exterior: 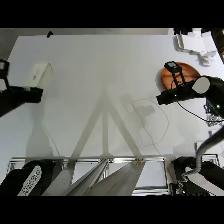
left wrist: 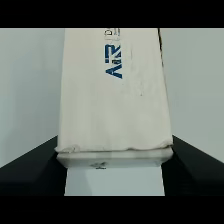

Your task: Fold the box and place the chain.

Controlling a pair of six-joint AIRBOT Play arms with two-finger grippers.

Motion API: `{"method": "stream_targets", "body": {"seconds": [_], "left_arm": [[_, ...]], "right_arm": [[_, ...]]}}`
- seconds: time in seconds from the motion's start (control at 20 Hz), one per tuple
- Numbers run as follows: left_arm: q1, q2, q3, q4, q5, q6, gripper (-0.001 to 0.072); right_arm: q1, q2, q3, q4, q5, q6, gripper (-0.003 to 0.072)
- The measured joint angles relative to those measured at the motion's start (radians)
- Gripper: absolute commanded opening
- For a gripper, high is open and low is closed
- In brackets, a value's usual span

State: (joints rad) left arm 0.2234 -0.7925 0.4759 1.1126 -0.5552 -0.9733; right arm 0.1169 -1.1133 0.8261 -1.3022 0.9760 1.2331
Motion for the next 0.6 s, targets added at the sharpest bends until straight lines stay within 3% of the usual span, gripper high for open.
{"method": "stream_targets", "body": {"seconds": [0.1,0.2,0.3,0.35,0.4,0.45,0.6], "left_arm": [[0.002,-0.045,-0.062,-0.011,0.053,-0.002,0.0027],[0.004,-0.095,-0.095,-0.014,0.101,0.004,0.0109],[0.005,-0.133,-0.111,-0.019,0.155,0.009,0.0306],[0.006,-0.146,-0.117,-0.019,0.171,0.012,0.0345],[0.006,-0.154,-0.120,-0.019,0.187,0.017,0.0455],[0.006,-0.160,-0.123,-0.019,0.196,0.025,0.0679],[0.006,-0.153,-0.127,-0.019,0.208,0.045,0.0705]], "right_arm": [[0.000,0.000,0.000,0.000,0.000,0.000,0.0010],[0.000,0.000,0.000,0.000,0.000,0.000,0.0010],[0.000,0.000,0.000,0.000,0.000,0.000,0.0010],[0.000,0.000,0.000,0.000,0.000,0.000,0.0010],[0.000,0.000,0.000,0.000,0.000,0.000,0.0010],[0.000,0.000,0.000,0.000,0.000,0.000,0.0010],[0.000,0.000,0.000,0.000,0.000,0.000,0.0010]]}}
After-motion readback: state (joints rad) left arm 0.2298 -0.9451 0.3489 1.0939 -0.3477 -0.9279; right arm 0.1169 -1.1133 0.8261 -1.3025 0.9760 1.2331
